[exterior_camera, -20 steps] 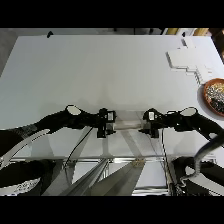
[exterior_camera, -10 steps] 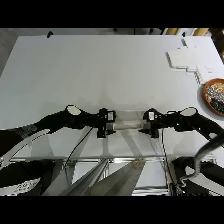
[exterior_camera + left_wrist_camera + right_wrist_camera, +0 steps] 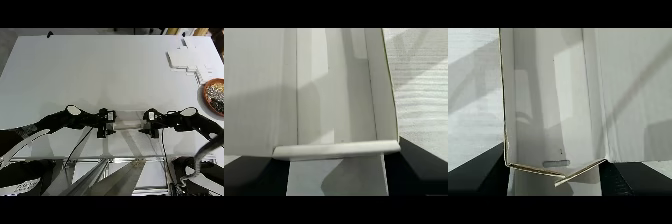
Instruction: Fold the box and place the chain.
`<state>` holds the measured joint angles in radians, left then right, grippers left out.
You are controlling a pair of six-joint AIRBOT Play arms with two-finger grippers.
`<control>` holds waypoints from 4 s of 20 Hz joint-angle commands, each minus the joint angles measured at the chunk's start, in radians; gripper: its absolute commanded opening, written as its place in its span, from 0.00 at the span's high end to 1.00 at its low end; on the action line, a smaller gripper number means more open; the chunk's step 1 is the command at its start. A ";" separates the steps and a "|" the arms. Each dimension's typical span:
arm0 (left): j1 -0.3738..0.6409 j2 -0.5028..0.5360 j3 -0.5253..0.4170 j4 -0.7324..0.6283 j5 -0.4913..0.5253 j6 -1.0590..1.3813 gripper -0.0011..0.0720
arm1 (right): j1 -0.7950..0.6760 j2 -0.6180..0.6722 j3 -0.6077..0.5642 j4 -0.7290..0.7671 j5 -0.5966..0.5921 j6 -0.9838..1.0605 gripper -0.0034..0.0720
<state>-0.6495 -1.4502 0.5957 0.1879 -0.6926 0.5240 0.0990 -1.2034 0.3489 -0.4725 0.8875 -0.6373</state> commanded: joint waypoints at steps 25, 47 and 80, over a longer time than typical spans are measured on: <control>0.000 0.000 0.001 0.000 0.000 0.000 0.61 | 0.000 0.576 0.001 -0.399 0.124 0.588 0.11; 0.000 0.000 0.001 0.000 0.000 -0.001 0.61 | 0.168 0.097 0.005 0.264 -0.426 0.573 0.93; 0.000 0.000 0.001 0.000 0.000 0.000 0.61 | 0.184 0.289 0.050 -0.507 -0.061 0.501 0.62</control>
<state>-0.6498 -1.4502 0.5961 0.1883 -0.6926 0.5236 0.2787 -0.8429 0.4000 -1.0069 0.8265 -0.0811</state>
